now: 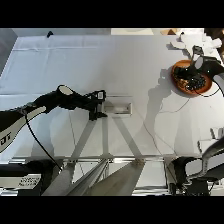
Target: Fold the box and place the chain.
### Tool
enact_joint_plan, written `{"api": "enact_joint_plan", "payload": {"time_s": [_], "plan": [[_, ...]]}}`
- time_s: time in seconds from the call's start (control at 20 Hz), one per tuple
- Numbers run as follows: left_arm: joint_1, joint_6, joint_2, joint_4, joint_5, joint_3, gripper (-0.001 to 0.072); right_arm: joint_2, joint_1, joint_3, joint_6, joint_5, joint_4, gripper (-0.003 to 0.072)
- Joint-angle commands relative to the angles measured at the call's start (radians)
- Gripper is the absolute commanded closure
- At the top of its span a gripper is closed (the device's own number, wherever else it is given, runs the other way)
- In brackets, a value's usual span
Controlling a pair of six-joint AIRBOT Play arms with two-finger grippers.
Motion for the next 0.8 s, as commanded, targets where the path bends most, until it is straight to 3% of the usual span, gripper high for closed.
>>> {"api": "enact_joint_plan", "payload": {"time_s": [0.0, 0.15, 0.5, 0.75], "plan": [[0.000, 0.000, 0.000, 0.000, 0.000, 0.000, 0.0434, 0.035, 0.000, 0.001, -0.024, 0.029, -0.001, 0.0678], [0.000, 0.000, 0.000, 0.000, 0.000, 0.000, 0.0434, 0.112, 0.000, 0.000, -0.080, 0.052, -0.003, 0.0679], [0.000, 0.000, 0.000, 0.000, 0.000, 0.000, 0.0434, 0.319, 0.028, -0.016, -0.278, 0.238, -0.019, 0.0682], [0.000, 0.000, 0.000, 0.000, 0.000, 0.000, 0.0434, 0.543, 0.061, -0.181, -0.294, 0.274, -0.017, 0.0682]]}}
